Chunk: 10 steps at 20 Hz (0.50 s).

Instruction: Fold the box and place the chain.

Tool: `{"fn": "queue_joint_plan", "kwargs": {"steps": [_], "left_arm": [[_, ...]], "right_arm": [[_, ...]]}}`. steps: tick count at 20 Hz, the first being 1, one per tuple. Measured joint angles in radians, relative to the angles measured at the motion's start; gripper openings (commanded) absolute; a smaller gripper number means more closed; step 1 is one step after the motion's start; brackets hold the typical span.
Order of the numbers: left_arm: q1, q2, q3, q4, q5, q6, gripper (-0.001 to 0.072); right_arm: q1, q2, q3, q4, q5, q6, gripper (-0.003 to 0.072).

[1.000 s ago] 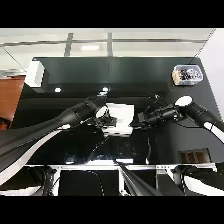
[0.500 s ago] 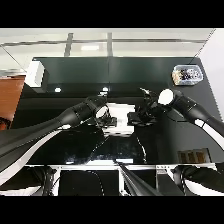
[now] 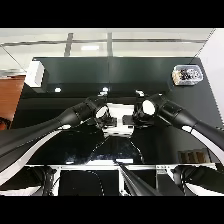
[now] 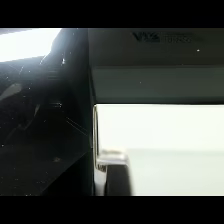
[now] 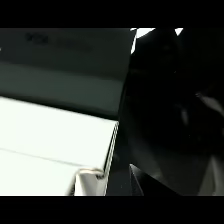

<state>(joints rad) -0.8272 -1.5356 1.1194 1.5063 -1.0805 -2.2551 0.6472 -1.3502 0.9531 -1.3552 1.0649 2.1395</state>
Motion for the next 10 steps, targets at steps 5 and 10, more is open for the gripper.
{"fn": "queue_joint_plan", "kwargs": {"steps": [5, 10], "left_arm": [[0.0, 0.0, 0.0, 0.0, 0.0, -0.002, 0.0025], [0.0, -0.001, 0.0, 0.0, 0.004, 0.0, 0.0026]], "right_arm": [[0.043, -0.045, 0.041, -0.09, 0.014, 0.153, 0.0335], [0.061, -0.076, 0.059, -0.113, 0.053, 0.212, 0.0296]]}}
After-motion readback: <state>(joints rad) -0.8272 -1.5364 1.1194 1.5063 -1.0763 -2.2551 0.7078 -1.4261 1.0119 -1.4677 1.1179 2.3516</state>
